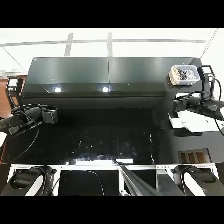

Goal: Fold the box and place the chain.

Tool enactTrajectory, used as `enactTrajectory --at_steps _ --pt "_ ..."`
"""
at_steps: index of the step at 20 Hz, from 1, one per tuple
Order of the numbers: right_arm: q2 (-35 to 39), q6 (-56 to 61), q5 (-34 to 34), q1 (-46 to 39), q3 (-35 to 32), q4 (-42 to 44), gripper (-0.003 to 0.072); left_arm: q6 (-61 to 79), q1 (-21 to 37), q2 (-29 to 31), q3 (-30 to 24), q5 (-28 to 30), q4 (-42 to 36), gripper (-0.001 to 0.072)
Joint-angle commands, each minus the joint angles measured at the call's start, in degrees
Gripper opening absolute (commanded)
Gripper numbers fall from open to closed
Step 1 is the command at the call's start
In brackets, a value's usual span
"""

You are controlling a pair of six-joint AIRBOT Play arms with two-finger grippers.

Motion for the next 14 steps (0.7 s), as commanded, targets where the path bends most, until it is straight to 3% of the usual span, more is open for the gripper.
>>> enactTrajectory --at_steps 1,11,14 --pt "0.0 0.0 0.0 0.0 0.0 0.0 0.0027 0.0 0.0 0.0 -0.1 0.0 0.0 0.0027" --pt "0.0 0.0 -0.1 0.0 -0.1 0.2 0.0026 0.0 0.0 -0.1 -0.3 0.2 0.0 0.0027" --pt "0.0 0.1 -8.2 0.1 -0.1 3.6 0.0026 0.0 0.0 -0.1 -0.3 0.2 0.0 0.0027"
